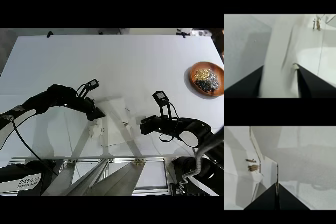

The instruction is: Fold the box and place the chain.

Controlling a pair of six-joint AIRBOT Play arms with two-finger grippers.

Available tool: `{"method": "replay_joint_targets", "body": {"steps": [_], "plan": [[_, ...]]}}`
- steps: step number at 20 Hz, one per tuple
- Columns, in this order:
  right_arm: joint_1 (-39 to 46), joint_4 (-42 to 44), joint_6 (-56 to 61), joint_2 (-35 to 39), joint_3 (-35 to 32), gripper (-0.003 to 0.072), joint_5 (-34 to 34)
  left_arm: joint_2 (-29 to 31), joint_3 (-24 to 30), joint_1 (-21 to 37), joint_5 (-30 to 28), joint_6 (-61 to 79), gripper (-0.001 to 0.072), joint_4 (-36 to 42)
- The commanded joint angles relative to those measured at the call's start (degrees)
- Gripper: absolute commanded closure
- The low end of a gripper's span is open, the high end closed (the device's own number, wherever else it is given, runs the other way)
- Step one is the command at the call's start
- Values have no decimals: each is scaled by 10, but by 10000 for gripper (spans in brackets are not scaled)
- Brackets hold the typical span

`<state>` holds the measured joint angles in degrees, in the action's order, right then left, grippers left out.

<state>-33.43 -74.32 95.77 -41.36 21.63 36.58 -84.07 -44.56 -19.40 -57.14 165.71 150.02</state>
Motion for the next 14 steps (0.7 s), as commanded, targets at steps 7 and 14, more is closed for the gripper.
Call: {"method": "replay_joint_targets", "body": {"steps": [7, 14], "plan": [[-1, 2, 0, 0, 0, 670, 0, 2, 0, -1, -23, 34, 698, 3], [-1, 14, 0, 1, 0, 670, -34, 92, -35, 0, -45, 34, 695, -14]]}}
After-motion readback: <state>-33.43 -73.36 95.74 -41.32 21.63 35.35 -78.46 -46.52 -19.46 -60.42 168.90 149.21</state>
